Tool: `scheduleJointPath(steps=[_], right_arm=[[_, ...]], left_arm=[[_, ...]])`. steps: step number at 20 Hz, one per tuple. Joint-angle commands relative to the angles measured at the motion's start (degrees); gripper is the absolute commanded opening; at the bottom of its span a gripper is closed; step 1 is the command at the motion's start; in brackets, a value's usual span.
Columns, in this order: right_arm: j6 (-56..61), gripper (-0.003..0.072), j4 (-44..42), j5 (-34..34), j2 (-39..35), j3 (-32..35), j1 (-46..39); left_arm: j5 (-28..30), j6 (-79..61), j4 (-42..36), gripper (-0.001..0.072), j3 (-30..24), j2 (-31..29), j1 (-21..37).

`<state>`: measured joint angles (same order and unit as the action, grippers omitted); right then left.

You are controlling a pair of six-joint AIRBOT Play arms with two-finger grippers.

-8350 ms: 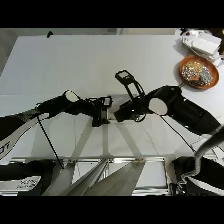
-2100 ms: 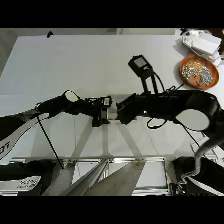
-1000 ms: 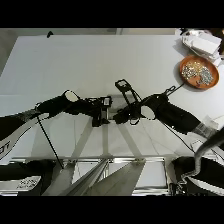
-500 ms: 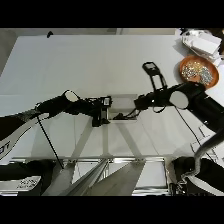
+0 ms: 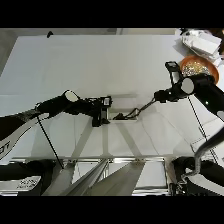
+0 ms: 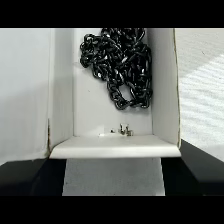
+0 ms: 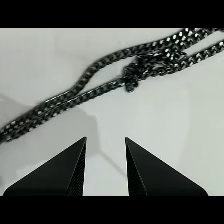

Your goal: Fold the box and place the chain.

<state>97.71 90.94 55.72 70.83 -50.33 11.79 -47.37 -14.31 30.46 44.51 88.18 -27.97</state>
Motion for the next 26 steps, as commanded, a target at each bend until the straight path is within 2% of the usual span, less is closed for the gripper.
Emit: scheduleJointPath(steps=[1,10,12,19,23,26], right_arm=[[-0.3,0.0278,0.9,-3.3,4.6,0.0,-1.6],[1.1,0.0261,0.6,-9.7,9.8,0.0,-1.6],[1.3,0.0218,0.6,-10.9,9.8,0.0,-1.6],[1.3,0.0217,0.8,-11.1,10.8,0.0,-1.6],[1.2,0.0042,0.7,-9.9,11.7,0.0,-1.6],[0.8,0.002,0.7,-9.2,11.5,0.0,-1.6]], left_arm=[[0.0,0.0,0.0,0.0151,0.0,0.0,0.0],[0.0,0.0,0.0,0.0151,0.0,0.0,0.0],[0.0,0.0,0.0,0.0151,0.0,0.0,0.0],[0.0,0.0,0.0,0.0151,0.0,0.0,0.0],[0.0,0.0,0.0,0.0151,0.0,0.0,0.0],[0.0,0.0,0.0,0.0151,0.0,0.0,0.0]])
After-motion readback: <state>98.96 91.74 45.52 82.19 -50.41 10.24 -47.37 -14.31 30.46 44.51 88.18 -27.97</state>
